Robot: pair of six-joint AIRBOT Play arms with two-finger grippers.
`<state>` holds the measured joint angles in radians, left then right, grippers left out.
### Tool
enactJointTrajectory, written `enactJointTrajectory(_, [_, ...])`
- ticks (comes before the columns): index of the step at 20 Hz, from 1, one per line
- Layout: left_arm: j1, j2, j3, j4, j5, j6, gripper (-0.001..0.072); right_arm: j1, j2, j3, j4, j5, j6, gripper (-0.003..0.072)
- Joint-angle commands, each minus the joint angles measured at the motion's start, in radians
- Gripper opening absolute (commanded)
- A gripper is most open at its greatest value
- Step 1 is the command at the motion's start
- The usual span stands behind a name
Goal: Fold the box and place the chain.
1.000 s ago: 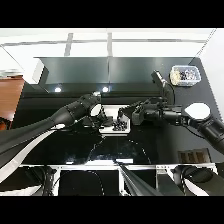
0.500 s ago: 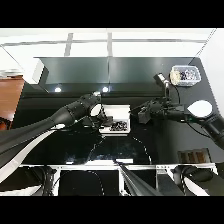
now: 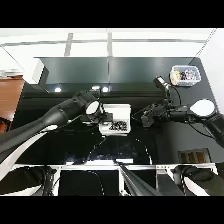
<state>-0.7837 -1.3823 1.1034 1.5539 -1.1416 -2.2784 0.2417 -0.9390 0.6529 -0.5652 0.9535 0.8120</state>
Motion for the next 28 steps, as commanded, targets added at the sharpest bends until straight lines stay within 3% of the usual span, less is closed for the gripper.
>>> enactJointTrajectory(1, [0.01,0.134,-0.046,0.14,-0.049,0.053,0.0472,-0.001,0.0,-0.001,-0.016,0.013,0.0,0.0315])
enactJointTrajectory(3, [0.075,0.238,-0.154,0.193,-0.047,0.054,0.0471,-0.001,0.0,-0.001,-0.016,0.011,0.001,0.0315])
enactJointTrajectory(5, [0.188,0.337,-0.298,0.135,0.004,0.077,0.0471,-0.001,0.0,-0.001,-0.016,0.011,0.001,0.0315])
enactJointTrajectory(7, [0.322,0.408,-0.439,-0.142,0.161,0.318,0.047,-0.001,0.0,-0.001,-0.016,0.002,0.003,0.0315])
enactJointTrajectory(8, [0.389,0.418,-0.497,-0.388,0.217,0.602,0.047,-0.001,0.0,-0.001,-0.016,0.0,0.004,0.0315])
enactJointTrajectory(10, [0.476,0.409,-0.567,-0.787,0.216,1.163,0.047,-0.001,0.0,-0.001,-0.016,-0.005,0.023,0.0315])
enactJointTrajectory(11, [0.491,0.405,-0.586,-0.876,0.212,1.386,0.0471,-0.001,0.0,-0.001,-0.016,-0.005,0.032,0.0315])
enactJointTrajectory(12, [0.489,0.405,-0.594,-0.885,0.214,1.553,0.0482,-0.001,0.0,-0.001,-0.016,-0.004,0.039,0.0315])
enactJointTrajectory(14, [0.47,0.403,-0.597,-0.878,0.224,1.886,0.0715,0.0,0.0,-0.001,-0.016,-0.004,0.053,0.0315])
enactJointTrajectory(16, [0.454,0.403,-0.597,-0.878,0.257,2.154,0.0715,0.0,0.0,-0.001,-0.016,-0.004,0.074,0.0315])
enactJointTrajectory(19, [0.435,0.398,-0.594,-0.824,0.364,2.345,0.0714,-0.001,0.0,-0.001,-0.016,-0.004,0.085,0.0315])
enactJointTrajectory(23, [0.453,0.265,-0.563,-0.84,0.289,2.523,0.0713,0.0,0.0,-0.001,-0.016,-0.004,0.106,0.0315])
enactJointTrajectory(28, [0.454,0.125,-0.528,-0.944,0.321,2.566,0.0713,0.0,0.0,-0.001,-0.015,-0.004,0.127,0.0315])
